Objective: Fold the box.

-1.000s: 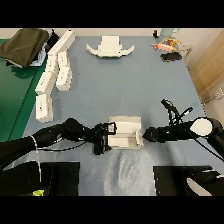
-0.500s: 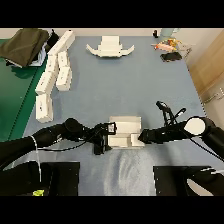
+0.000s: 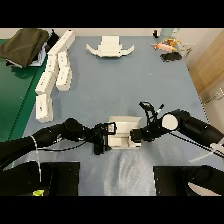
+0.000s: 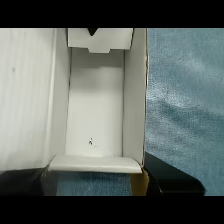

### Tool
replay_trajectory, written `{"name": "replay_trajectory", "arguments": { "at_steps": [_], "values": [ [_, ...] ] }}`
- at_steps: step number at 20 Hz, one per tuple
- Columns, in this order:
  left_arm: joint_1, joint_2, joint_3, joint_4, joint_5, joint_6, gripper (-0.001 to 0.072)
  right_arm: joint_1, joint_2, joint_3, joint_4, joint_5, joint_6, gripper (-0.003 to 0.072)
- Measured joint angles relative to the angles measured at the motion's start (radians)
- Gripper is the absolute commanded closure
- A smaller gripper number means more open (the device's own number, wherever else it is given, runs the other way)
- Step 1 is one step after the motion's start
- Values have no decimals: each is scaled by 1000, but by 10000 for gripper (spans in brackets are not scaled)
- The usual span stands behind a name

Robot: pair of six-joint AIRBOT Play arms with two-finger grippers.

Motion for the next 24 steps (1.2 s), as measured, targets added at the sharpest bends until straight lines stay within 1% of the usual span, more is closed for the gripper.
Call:
{"name": "replay_trajectory", "arguments": {
  "at_steps": [4,7,8,9,10,12,13,15,18,19,20,21,22,23,24],
  "values": [
    [0,0,0,-1,0,0,178,124,-77,91,-206,77,260,252],
    [0,0,0,-1,0,0,178,177,-119,123,-289,115,398,260],
    [0,0,0,-1,0,0,178,187,-132,129,-307,125,433,285],
    [0,0,0,-1,0,0,178,193,-142,132,-319,133,461,293],
    [0,0,0,-1,0,0,178,198,-152,135,-329,140,486,349],
    [0,0,0,-1,0,0,178,205,-165,139,-343,147,526,356],
    [0,0,0,-1,0,0,178,206,-169,140,-350,151,542,445],
    [0,0,0,-1,0,0,178,210,-175,141,-360,155,568,677],
    [0,0,0,0,1,0,178,211,-178,143,-373,159,586,682],
    [0,0,0,0,1,0,178,211,-179,143,-376,159,590,681],
    [0,0,0,0,2,0,178,211,-179,143,-379,159,592,652],
    [0,0,0,0,2,0,178,211,-179,143,-380,159,595,482],
    [0,0,0,-1,1,0,178,211,-179,143,-387,160,596,340],
    [0,0,0,-1,1,0,178,211,-179,143,-388,162,597,254],
    [0,0,0,-1,1,-1,178,211,-179,144,-384,158,596,228]
  ]
}}
